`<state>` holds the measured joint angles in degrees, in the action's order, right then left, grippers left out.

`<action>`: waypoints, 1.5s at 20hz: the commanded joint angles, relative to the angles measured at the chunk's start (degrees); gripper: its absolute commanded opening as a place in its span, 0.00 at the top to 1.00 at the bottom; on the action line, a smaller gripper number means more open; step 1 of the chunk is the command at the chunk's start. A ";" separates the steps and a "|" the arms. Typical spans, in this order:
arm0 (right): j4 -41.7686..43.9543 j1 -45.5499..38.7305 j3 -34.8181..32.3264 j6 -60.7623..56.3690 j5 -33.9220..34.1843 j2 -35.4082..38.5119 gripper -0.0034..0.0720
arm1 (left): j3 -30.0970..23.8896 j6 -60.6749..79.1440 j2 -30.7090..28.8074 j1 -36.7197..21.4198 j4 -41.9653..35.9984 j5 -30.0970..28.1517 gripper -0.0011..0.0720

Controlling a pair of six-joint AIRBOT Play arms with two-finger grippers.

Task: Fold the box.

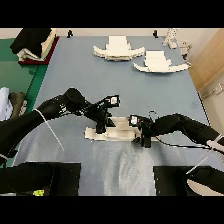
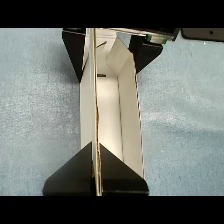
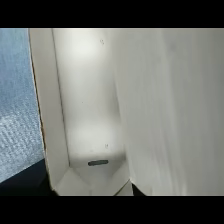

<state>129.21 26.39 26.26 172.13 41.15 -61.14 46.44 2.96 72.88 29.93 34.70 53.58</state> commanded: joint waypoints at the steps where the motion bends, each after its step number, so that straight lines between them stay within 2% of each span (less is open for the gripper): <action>1: -0.39 -0.02 0.02 -0.02 0.28 -0.22 0.28 | -0.02 0.02 0.02 -0.02 0.00 -0.02 0.96; 30: -0.39 0.00 0.09 -0.02 0.28 -0.22 0.26 | -0.04 -0.04 0.02 0.00 0.04 -0.46 0.96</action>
